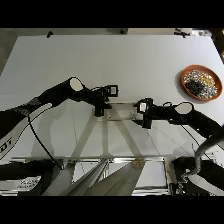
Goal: Fold the box and place the chain.
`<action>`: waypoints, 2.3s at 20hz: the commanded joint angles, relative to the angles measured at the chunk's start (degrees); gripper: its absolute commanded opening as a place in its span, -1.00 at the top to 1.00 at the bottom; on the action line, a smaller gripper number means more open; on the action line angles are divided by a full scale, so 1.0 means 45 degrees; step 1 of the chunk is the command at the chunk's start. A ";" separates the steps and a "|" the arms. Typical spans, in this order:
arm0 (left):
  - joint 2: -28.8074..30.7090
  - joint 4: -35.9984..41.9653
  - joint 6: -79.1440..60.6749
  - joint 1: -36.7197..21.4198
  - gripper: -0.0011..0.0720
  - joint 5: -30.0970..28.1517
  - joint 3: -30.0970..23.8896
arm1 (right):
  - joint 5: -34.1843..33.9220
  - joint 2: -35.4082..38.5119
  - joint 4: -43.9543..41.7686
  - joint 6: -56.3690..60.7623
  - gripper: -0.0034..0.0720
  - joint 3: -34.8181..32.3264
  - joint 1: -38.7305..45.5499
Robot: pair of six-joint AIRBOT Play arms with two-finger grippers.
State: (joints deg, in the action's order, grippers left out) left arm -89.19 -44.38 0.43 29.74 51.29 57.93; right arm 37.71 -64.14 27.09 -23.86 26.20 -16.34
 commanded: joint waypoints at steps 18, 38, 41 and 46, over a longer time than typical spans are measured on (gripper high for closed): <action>0.0000 -0.0005 0.0005 0.0000 0.94 -0.0010 0.0015 | -0.0481 0.0787 0.0811 0.1350 -0.74 0.0000 0.0180; -0.0005 -0.0005 0.0005 0.0000 0.94 -0.0010 0.0015 | 0.0481 -0.1336 -0.0646 0.0170 -0.95 0.0801 0.0325; -0.0005 -0.0005 0.0005 0.0000 0.94 -0.0010 0.0015 | 0.0573 -0.1802 -0.0641 -0.0087 -0.95 0.0801 0.0325; -0.0005 -0.0005 0.0005 0.0000 0.94 -0.0010 0.0015 | 0.0801 -0.2259 -0.0704 -0.0573 -0.95 0.0801 0.0325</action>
State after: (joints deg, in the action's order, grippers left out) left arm -89.19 -44.40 0.43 29.71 51.29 57.93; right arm 40.62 -73.25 24.12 -24.86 29.76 -14.90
